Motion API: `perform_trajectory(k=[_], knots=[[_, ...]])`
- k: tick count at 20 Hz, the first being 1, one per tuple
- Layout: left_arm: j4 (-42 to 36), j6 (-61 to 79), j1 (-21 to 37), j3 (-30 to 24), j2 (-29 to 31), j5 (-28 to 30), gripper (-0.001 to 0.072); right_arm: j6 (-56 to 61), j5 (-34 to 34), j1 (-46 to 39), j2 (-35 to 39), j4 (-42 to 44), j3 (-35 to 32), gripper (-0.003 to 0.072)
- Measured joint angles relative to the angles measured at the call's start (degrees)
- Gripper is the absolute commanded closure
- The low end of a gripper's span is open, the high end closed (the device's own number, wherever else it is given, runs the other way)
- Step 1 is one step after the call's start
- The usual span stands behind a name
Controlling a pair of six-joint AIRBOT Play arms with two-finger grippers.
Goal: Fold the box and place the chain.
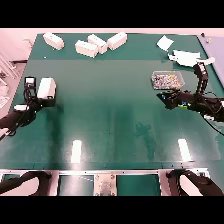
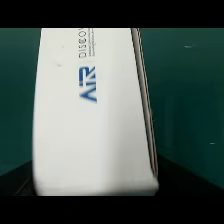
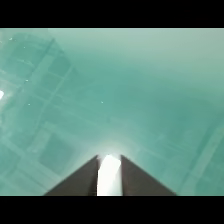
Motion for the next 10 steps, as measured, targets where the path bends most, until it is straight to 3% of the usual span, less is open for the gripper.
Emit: perform_trajectory(k=[2, 7, 9, 10], knots=[[0.04, 0.63, 0.00, 0.00, 0.02, 0.20, -0.0011, 0.00, -0.02, 0.00, 0.00, 0.02, -0.04, 0.0358], [1.29, 1.22, 0.00, -0.02, 4.81, -1.88, -0.0011, -0.02, -0.04, 0.00, 0.11, 0.20, -0.07, 0.0375], [1.40, 0.76, 0.00, -0.02, 9.55, -4.33, 0.0030, -0.04, -0.20, 0.00, 0.83, 1.20, -0.09, 0.0622], [1.46, 0.24, 0.00, -0.02, 12.50, -5.75, 0.0213, -0.07, -0.37, 0.00, 1.53, 1.97, -0.09, 0.0680]])
